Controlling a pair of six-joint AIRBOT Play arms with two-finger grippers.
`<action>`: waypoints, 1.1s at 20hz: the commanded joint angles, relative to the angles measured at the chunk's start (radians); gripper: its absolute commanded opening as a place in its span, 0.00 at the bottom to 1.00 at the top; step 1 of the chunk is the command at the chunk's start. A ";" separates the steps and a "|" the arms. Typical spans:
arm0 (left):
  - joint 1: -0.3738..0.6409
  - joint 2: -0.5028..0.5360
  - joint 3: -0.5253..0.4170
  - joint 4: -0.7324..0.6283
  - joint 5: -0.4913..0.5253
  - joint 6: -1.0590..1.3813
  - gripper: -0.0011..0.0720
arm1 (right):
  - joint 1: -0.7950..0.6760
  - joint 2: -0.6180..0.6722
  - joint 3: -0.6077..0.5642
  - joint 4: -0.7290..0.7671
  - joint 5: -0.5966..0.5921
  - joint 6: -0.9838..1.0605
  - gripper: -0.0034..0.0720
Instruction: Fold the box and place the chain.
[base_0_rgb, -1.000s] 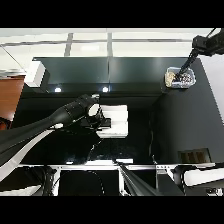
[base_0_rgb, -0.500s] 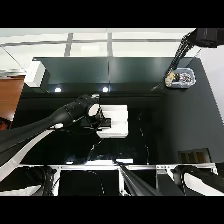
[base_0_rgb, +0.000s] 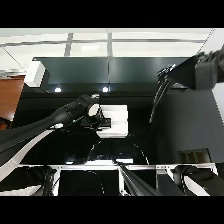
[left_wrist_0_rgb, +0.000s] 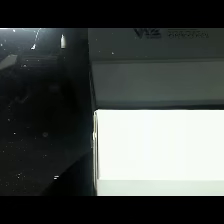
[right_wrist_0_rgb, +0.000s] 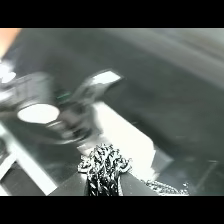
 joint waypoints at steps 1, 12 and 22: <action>0.000 0.000 0.000 0.000 0.000 0.000 0.05 | 0.124 0.011 -0.009 0.060 0.006 0.025 0.06; 0.000 0.000 0.000 0.000 0.000 0.000 0.05 | 0.276 -0.035 -0.203 0.045 -0.214 0.039 0.06; 0.000 0.000 0.000 0.000 0.001 0.000 0.05 | 0.276 -0.051 -0.367 0.037 -0.323 0.031 0.06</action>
